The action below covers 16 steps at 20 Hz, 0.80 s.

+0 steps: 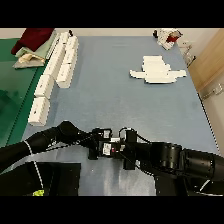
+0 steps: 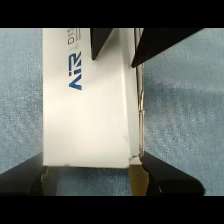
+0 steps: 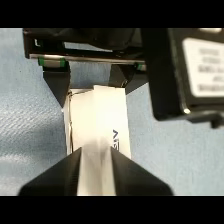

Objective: Fold the box.

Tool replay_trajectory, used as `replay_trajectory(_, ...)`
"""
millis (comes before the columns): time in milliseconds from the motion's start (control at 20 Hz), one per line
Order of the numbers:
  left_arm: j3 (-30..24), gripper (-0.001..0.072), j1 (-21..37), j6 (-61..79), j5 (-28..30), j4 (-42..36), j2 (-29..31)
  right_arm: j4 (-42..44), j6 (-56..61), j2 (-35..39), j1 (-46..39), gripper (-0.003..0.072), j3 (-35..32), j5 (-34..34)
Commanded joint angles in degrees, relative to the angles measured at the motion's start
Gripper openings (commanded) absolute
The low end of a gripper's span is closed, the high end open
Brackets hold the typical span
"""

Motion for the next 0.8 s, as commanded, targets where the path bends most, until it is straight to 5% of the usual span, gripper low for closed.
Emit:
replay_trajectory(0,0.0,0.0522,0.0,-0.1,0.2,0.0,0.0,0.3,0.0,0.0,0.1,0.0412,0.0,0.1)
replay_trajectory(250,0.0,0.0522,0.0,-0.1,0.2,0.0,0.0,-0.7,0.0,0.0,0.0,0.0404,0.0,0.0)
replay_trajectory(350,0.0,0.0522,0.0,-0.1,0.2,0.0,0.0,-1.6,0.0,0.0,0.0,0.0313,0.0,-0.4)
replay_trajectory(500,0.0,0.0522,0.0,-0.1,0.2,0.0,0.0,-1.9,0.0,0.0,0.0,0.0279,0.0,-0.9)
replay_trajectory(600,0.0,0.0522,0.0,-0.1,0.2,0.0,0.0,-1.9,0.0,0.0,0.0,0.0163,0.0,-1.0)
replay_trajectory(750,0.0,0.0522,0.0,-0.1,0.2,0.0,0.0,-2.2,0.0,0.0,0.0,0.0162,0.0,-1.0)
